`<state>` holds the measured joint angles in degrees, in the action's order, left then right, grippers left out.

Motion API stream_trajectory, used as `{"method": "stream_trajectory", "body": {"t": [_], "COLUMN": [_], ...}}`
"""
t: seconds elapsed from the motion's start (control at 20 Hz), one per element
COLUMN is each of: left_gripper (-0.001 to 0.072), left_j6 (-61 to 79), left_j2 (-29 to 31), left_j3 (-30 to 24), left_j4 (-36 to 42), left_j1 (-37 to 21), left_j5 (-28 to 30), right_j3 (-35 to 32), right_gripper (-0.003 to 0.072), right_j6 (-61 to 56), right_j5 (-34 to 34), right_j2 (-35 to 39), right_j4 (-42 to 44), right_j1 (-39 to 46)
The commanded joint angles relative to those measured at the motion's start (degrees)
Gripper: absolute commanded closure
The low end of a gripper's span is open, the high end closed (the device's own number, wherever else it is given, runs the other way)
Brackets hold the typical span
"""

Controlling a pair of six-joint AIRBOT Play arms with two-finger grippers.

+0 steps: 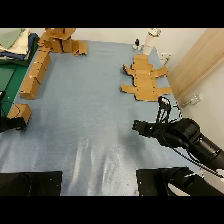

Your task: Fold the box.

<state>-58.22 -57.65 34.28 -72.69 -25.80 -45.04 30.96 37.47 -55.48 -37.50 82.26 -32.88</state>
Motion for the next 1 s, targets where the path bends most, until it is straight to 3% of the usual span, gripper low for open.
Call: {"method": "stream_trajectory", "body": {"t": [0.0, 0.35, 0.7, 0.8, 0.85, 0.95], "left_gripper": [0.0104, 0.0104, 0.0103, 0.0073, -0.0010, -0.0011], "left_j6": [-0.20, -0.20, -0.11, -0.11, -0.13, -0.17], "left_j2": [-5.16, -16.37, -18.91, -18.91, -18.91, -18.91], "left_j3": [1.55, 12.07, 16.85, 16.83, 16.85, 16.83], "left_j4": [-0.35, -0.31, -0.70, -0.81, -0.83, -0.83], "left_j1": [-0.13, 6.64, 6.78, 6.78, 6.78, 6.78], "left_j5": [2.99, 4.59, 4.87, 4.83, 4.74, 4.31], "right_j3": [0.02, 0.02, 0.02, 0.02, 0.02, 0.02], "right_gripper": [0.0684, 0.0684, 0.0684, 0.0684, 0.0684, 0.0684], "right_j6": [0.09, 0.04, 0.04, 0.07, 0.04, 0.07], "right_j5": [0.00, 0.00, 0.00, 0.00, 0.00, 0.00], "right_j2": [-0.04, -0.04, -0.04, -0.04, -0.04, -0.04], "right_j4": [0.00, 0.04, 0.07, 0.07, 0.07, 0.07], "right_j1": [0.00, 0.00, 0.00, 0.00, 0.00, 0.00]}}
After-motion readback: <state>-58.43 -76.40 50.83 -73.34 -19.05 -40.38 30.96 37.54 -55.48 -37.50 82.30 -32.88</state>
